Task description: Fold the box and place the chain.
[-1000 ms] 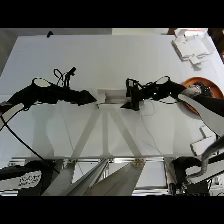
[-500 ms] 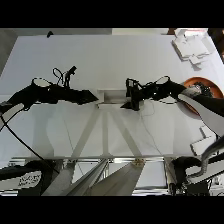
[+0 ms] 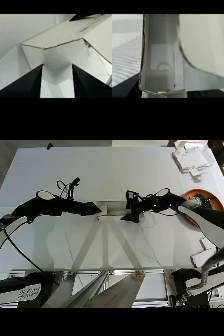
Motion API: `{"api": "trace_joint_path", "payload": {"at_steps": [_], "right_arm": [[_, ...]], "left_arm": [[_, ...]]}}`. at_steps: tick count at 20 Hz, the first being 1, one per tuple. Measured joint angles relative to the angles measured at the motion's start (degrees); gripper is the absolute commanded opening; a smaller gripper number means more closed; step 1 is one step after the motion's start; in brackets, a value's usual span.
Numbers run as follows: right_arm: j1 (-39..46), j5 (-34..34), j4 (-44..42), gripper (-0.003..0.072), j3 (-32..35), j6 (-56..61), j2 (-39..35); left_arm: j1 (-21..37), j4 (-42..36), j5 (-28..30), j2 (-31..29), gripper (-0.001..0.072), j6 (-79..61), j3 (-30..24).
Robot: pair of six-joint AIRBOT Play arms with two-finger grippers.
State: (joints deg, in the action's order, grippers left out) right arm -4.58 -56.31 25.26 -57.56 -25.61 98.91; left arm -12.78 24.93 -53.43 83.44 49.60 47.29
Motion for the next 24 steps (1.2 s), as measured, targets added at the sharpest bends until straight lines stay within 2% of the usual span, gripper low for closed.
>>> {"api": "trace_joint_path", "payload": {"at_steps": [7,8,20,22,24], "right_arm": [[0.0,0.0,0.0,0.0428,0.0,0.0,0.0],[0.0,0.0,0.0,0.0428,0.0,0.0,0.0],[0.0,0.0,0.0,0.0428,0.0,0.0,0.0],[0.0,0.0,-0.1,0.0428,0.0,0.0,0.0],[0.0,0.1,-0.2,0.0428,0.0,0.1,0.0]], "left_arm": [[-2.2,3.2,5.3,0.0,0.0411,-0.1,0.0],[-2.4,3.8,5.8,0.0,0.0390,-0.1,0.0],[-3.0,8.7,8.5,-0.1,0.0386,-0.1,0.1],[-3.1,9.0,9.1,-0.1,0.0350,-0.1,0.1],[-3.1,9.2,9.8,-0.1,0.0347,-0.1,0.1]]}}
